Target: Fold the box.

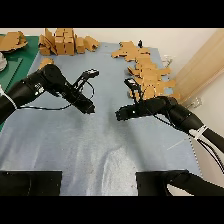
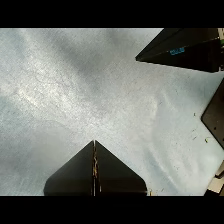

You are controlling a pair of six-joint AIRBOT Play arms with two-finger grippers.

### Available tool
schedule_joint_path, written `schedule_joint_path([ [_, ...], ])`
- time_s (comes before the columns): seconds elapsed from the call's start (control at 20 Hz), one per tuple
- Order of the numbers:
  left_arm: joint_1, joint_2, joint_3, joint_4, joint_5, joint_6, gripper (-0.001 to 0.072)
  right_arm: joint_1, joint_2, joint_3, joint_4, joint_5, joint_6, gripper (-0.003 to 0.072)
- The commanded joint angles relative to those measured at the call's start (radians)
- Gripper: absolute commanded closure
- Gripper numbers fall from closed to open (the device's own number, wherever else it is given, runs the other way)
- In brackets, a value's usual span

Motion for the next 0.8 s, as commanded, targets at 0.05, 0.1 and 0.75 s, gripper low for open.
schedule_joint_path([
  [0.05,0.000,0.001,-0.001,0.000,0.000,0.000,0.0699,0.001,-0.001,0.001,0.000,0.000,0.000,0.0682],
  [0.1,0.000,0.001,-0.001,0.000,0.000,0.000,0.0699,0.001,-0.001,0.001,0.000,0.000,0.000,0.0682],
  [0.75,0.000,0.001,-0.001,0.000,0.000,0.000,0.0699,0.001,-0.003,0.001,0.055,0.076,0.002,0.0682],
])
